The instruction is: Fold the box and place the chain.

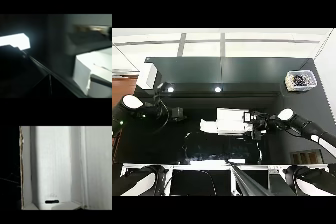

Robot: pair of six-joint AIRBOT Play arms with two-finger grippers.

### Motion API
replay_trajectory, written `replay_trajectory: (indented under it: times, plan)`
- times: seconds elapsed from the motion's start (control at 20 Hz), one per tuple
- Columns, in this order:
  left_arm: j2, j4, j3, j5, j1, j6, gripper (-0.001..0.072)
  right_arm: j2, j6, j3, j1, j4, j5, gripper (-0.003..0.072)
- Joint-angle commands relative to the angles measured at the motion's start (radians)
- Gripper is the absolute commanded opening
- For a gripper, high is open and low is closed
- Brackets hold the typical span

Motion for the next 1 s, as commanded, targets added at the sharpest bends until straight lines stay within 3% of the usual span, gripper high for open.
replay_trajectory:
  times: [0.0, 0.15, 0.35, 0.55, 0.75, 0.95]
  plan:
    - [-0.101, -0.194, -0.066, -0.084, 0.027, -0.027, 0.0021, 0.000, 0.000, 0.000, 0.001, 0.000, 0.002, 0.0474]
    - [-0.200, -0.192, -0.049, -0.006, -0.101, -0.030, 0.0021, 0.000, 0.000, 0.000, 0.001, 0.000, 0.003, 0.0475]
    - [-0.304, -0.188, 0.024, 0.009, -0.232, -0.026, 0.0022, 0.000, 0.000, 0.000, 0.001, -0.001, 0.007, 0.0474]
    - [-0.311, -0.193, 0.065, 0.010, -0.246, 0.000, 0.0022, 0.000, 0.000, 0.000, 0.001, -0.001, 0.010, 0.0474]
    - [-0.311, -0.306, 0.084, -0.109, -0.235, 0.220, 0.0035, 0.000, 0.000, 0.000, 0.001, -0.001, 0.009, 0.0474]
    - [-0.311, -0.338, 0.101, -0.133, -0.225, 0.243, 0.0554, 0.000, 0.000, 0.000, 0.001, -0.001, 0.010, 0.0474]
